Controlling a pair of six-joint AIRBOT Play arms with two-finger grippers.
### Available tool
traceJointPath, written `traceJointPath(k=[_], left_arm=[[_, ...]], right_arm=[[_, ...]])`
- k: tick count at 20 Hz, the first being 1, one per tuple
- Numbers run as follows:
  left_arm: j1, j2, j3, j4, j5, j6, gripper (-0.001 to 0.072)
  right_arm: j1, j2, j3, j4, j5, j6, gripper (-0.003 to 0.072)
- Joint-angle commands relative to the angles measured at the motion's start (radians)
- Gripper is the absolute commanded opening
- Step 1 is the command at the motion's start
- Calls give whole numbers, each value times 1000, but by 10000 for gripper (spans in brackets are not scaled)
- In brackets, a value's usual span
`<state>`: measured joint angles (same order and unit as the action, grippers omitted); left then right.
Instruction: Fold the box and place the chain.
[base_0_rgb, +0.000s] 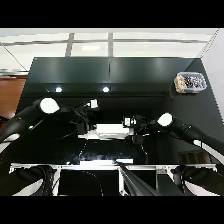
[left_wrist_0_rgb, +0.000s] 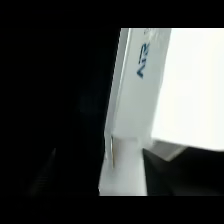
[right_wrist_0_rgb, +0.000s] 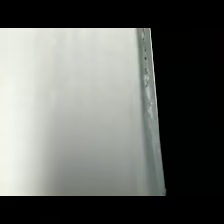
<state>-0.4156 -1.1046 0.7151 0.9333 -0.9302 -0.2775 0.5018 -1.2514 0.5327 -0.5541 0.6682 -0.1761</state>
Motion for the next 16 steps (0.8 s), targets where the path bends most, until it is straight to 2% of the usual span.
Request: traceJointPath(k=[1, 2, 4, 7, 8, 10, 12, 14, 16], left_arm=[[13, 141, -1, 155, -156, -330, 313], [12, 160, -1, 148, -208, -372, 31], [1, 166, -9, 68, -290, -428, 26], [-38, 144, -85, -192, -268, -499, 26], [-54, 132, -114, -282, -231, -473, 26], [-64, 126, -179, -492, -82, -361, 26], [-58, 125, -225, -674, 120, -252, 26], [-58, 124, -239, -780, 318, -152, 26], [-59, 122, -238, -822, 460, -60, 27]], right_arm=[[1, 0, 0, 0, -3, 2, 433], [1, 0, 0, 0, -3, 2, 433], [1, 0, 0, 0, -3, 2, 433], [1, 0, 0, 0, -3, 3, 433], [1, 0, 0, 0, -3, 3, 433], [1, 0, 0, 0, -4, 3, 433], [1, 0, 0, 0, -4, 3, 433], [1, 0, 0, 0, -4, 3, 433], [1, 0, 0, 0, -4, 3, 433]])
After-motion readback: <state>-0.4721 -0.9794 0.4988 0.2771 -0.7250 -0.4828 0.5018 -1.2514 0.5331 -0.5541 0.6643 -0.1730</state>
